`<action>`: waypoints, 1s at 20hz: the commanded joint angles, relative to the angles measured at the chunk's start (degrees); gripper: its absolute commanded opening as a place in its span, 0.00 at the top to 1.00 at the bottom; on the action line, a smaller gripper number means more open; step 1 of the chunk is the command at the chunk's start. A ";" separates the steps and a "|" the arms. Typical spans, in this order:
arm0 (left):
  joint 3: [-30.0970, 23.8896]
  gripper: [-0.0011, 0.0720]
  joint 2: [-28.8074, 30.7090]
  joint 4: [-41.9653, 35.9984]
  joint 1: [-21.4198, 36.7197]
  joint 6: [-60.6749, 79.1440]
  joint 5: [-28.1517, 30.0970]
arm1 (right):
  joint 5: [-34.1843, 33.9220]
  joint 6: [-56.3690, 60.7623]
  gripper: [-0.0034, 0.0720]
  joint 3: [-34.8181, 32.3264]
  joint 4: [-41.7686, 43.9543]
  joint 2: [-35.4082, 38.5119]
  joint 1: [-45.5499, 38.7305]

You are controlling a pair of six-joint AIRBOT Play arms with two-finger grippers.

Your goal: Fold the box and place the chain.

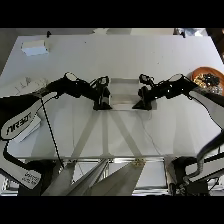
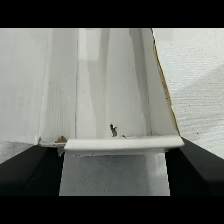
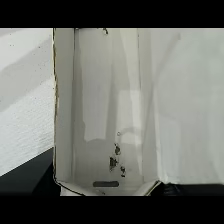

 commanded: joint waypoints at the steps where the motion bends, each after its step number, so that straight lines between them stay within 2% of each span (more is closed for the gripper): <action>1: 0.02 0.60 0.02 -0.02 -0.02 0.02 0.09 | 0.11 -0.04 0.57 0.07 -0.11 0.04 0.07; 5: 0.02 0.60 0.02 -0.02 -0.02 0.00 0.52 | -0.09 -0.04 0.56 0.07 -0.13 0.04 0.07; 8: 0.02 0.60 0.02 0.00 -0.02 0.02 0.94 | -0.04 -0.04 0.38 0.07 -0.20 0.04 0.07; 11: 0.02 0.60 0.02 0.00 -0.02 0.02 0.92 | 0.00 -0.04 0.26 0.07 -0.66 0.04 0.07; 13: 0.02 0.60 0.02 -0.02 -0.02 0.00 0.92 | 0.00 -0.04 0.06 0.07 -0.63 0.04 0.00; 16: 0.02 0.60 0.02 0.00 -0.02 0.02 0.92 | -0.02 -0.04 0.06 0.07 -2.25 0.68 0.00; 20: 0.04 0.60 0.02 0.00 -0.02 0.02 0.92 | -0.31 0.42 0.06 0.09 -8.44 3.58 0.00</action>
